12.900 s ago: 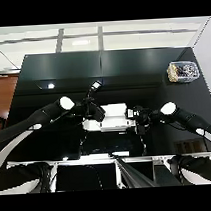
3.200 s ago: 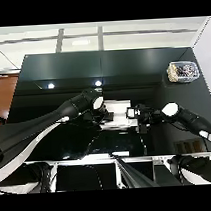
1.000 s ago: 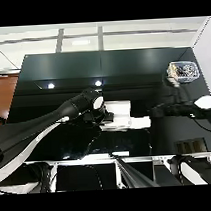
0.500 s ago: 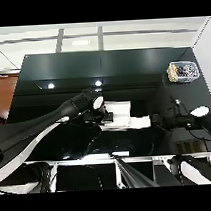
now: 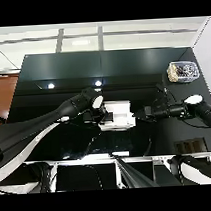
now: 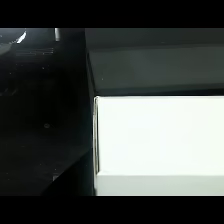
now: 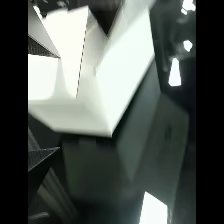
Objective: Fold the box and place the chain.
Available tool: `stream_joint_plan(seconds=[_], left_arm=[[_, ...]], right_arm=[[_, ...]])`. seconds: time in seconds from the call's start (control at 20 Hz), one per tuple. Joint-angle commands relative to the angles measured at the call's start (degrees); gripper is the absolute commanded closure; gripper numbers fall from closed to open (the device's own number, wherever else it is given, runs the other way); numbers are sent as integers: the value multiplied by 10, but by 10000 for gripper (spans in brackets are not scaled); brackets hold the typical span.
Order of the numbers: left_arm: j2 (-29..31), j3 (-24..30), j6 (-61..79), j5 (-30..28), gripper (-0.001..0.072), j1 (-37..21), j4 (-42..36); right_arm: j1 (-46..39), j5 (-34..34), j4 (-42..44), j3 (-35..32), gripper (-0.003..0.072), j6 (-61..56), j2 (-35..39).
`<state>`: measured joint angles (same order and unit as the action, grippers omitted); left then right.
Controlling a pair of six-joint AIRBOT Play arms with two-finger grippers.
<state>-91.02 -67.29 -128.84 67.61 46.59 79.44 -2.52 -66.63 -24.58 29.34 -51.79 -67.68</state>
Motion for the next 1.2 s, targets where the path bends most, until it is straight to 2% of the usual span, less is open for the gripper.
stream_joint_plan(seconds=[0.0, 0.15, 0.2, 0.25, 0.3, 0.5, 0.9, 1.15], left_arm=[[0, -1, 0, 0, 681, 0, 0], [0, -1, 0, 0, 681, 0, 0], [0, -1, 0, 0, 681, 0, 0], [0, -1, 0, 0, 681, 0, 0], [0, -1, 0, 0, 681, 0, 0], [0, -1, 0, 0, 681, 0, 0], [0, -1, 0, 0, 681, 0, 0], [0, -1, 0, 0, 681, 0, 0]], right_arm=[[21, -36, 5, 24, 73, -16, -2], [76, -1, 5, 24, 80, -39, -2], [96, 12, 3, 27, 170, -48, -2], [113, 20, -7, 33, 291, -58, -2], [130, 30, -28, 40, 323, -84, -2], [185, 76, -148, 73, 322, -198, -2], [249, 104, -297, 125, 322, -344, -2], [325, 108, -455, 185, 322, -523, -13]])
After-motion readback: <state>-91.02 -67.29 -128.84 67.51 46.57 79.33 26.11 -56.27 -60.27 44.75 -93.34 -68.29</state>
